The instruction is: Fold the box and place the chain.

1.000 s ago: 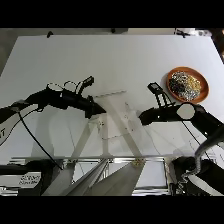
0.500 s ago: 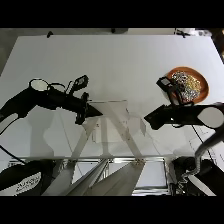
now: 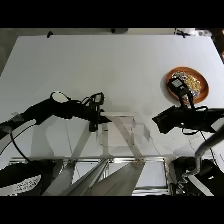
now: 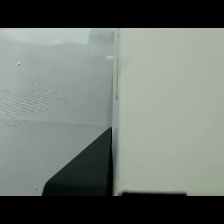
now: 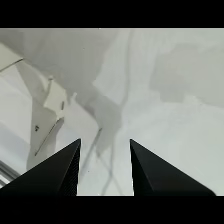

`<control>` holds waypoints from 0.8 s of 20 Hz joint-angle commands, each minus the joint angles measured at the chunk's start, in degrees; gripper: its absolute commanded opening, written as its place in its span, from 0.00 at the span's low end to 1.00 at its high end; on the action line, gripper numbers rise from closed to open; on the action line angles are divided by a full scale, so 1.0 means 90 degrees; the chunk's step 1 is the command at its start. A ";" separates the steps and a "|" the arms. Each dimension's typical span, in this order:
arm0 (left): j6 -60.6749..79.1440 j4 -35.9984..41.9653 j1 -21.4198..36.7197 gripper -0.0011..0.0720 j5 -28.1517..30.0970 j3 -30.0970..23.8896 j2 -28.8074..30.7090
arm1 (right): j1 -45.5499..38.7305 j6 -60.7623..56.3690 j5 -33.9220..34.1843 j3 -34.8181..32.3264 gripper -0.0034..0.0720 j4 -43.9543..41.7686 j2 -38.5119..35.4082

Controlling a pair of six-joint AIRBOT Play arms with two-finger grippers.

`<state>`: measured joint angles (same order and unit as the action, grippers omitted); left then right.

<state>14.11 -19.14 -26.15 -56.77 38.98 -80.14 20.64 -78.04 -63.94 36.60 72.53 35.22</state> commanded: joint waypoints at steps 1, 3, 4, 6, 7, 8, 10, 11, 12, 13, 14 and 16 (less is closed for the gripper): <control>0.0573 0.0668 -0.0187 0.02 0.0597 -0.0017 -0.0425 | 0.0000 -0.0019 0.0034 0.0005 0.50 0.0039 -0.0022; 0.0746 0.0697 -0.0199 0.02 0.0738 -0.0017 -0.0454 | 0.0000 -0.0019 0.0070 0.0002 0.50 0.0039 -0.0022; 0.0748 0.0699 -0.0199 0.02 0.0835 -0.0017 -0.0454 | 0.0000 -0.0019 0.0092 0.0002 0.50 0.0039 -0.0022; 0.0750 0.0697 -0.0199 0.02 0.0952 -0.0017 -0.0454 | 0.0000 -0.0019 0.0158 0.0002 0.50 0.0039 -0.0022; 0.0772 0.0697 -0.0199 0.02 0.0954 -0.0017 -0.0454 | 0.0000 -0.0019 0.0192 0.0000 0.50 0.0039 -0.0022; 0.0772 0.0692 -0.0199 0.02 0.0954 -0.0017 -0.0457 | 0.0000 -0.0019 0.0219 0.0000 0.50 0.0039 -0.0022; 0.0777 0.0665 -0.0199 0.02 0.0954 -0.0017 -0.0454 | 0.0000 -0.0017 0.0226 0.0000 0.50 0.0041 -0.0022; 0.0797 0.0576 -0.0202 0.02 0.0954 -0.0017 -0.0454 | 0.0000 -0.0017 0.0226 0.0000 0.50 0.0041 -0.0022; 0.0804 0.0444 -0.0202 0.02 0.0954 -0.0017 -0.0454 | 0.0000 -0.0017 0.0226 0.0000 0.50 0.0041 -0.0022; 0.0828 0.0313 -0.0202 0.02 0.0952 -0.0017 -0.0457 | 0.0000 -0.0017 0.0226 0.0000 0.50 0.0041 -0.0022; 0.0843 0.0214 -0.0202 0.02 0.0952 -0.0017 -0.0454 | 0.0000 -0.0017 0.0226 0.0000 0.50 0.0041 -0.0022; 0.0967 0.0170 -0.0199 0.02 0.0950 -0.0017 -0.0454 | 0.0000 -0.0017 0.0228 0.0000 0.50 0.0044 -0.0022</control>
<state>21.56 -15.59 -27.92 -48.38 38.87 -84.18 20.64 -78.19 -62.02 36.60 72.90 35.07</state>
